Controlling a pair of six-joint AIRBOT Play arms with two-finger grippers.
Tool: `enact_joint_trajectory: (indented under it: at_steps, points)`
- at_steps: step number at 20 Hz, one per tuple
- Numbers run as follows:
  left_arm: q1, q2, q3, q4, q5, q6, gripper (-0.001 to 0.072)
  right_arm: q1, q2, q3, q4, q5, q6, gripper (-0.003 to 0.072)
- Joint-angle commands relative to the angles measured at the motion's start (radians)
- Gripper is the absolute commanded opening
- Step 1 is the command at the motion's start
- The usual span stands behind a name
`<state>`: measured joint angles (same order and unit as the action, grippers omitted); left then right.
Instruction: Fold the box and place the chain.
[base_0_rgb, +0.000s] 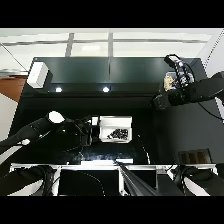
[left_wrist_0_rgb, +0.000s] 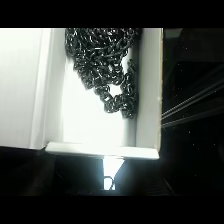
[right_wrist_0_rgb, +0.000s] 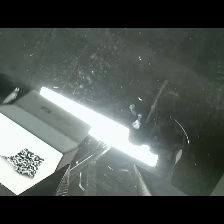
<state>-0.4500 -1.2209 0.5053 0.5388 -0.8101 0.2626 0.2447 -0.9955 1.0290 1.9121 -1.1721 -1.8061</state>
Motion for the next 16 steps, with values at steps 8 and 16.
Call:
enact_joint_trajectory:
  at_steps: [8,16]
  points:
    - [-0.001,0.0,0.001,0.003,0.007,-0.003,0.0396,0.003,-0.058,-0.06,0.042,0.171,0.014,0.0717]
    - [-0.001,0.0,0.001,0.003,0.007,-0.003,0.0396,0.058,-0.261,-0.041,0.332,0.19,-0.326,0.0716]
